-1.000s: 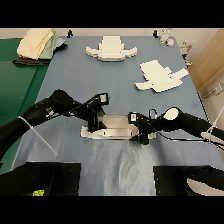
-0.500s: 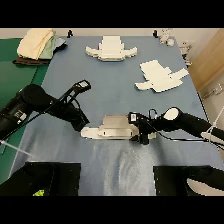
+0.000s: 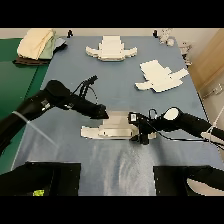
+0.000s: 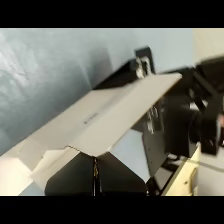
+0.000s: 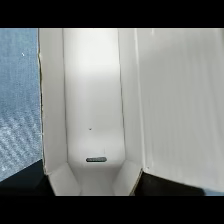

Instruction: Fold the box.

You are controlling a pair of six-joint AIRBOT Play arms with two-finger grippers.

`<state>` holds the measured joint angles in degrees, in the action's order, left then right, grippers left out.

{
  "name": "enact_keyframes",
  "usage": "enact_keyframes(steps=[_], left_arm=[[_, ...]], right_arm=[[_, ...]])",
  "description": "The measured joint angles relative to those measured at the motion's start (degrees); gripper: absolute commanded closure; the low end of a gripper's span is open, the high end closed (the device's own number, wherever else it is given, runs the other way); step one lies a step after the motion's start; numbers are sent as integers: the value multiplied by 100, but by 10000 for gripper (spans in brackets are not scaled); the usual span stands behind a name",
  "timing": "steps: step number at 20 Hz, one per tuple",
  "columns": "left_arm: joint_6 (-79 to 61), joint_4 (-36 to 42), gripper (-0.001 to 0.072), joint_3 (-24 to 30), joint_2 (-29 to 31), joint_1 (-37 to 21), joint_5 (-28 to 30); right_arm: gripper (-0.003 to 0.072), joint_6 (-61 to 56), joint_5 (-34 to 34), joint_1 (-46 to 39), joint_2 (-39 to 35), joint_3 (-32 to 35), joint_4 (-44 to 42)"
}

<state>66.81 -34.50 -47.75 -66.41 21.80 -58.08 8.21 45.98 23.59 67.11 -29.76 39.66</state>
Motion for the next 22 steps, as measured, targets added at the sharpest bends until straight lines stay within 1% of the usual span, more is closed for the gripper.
enact_keyframes(steps=[3,6,9,14,18,20,22], left_arm=[[291,-37,694,-59,-529,-61,111],[494,-81,695,-83,-855,-87,195],[581,-83,694,-90,-1001,-96,223],[713,-103,695,-4,-1073,-103,262],[573,-175,695,-9,-901,-133,306],[420,-175,695,-72,-553,-216,313],[293,-271,695,-107,-55,-306,267]], right_arm=[[87,0,2,0,0,0,0],[87,0,0,0,0,0,-2],[87,0,0,0,0,0,0],[86,0,0,-2,2,0,0],[87,0,2,0,0,0,0],[87,2,2,0,0,0,2],[87,2,2,0,0,0,2]])
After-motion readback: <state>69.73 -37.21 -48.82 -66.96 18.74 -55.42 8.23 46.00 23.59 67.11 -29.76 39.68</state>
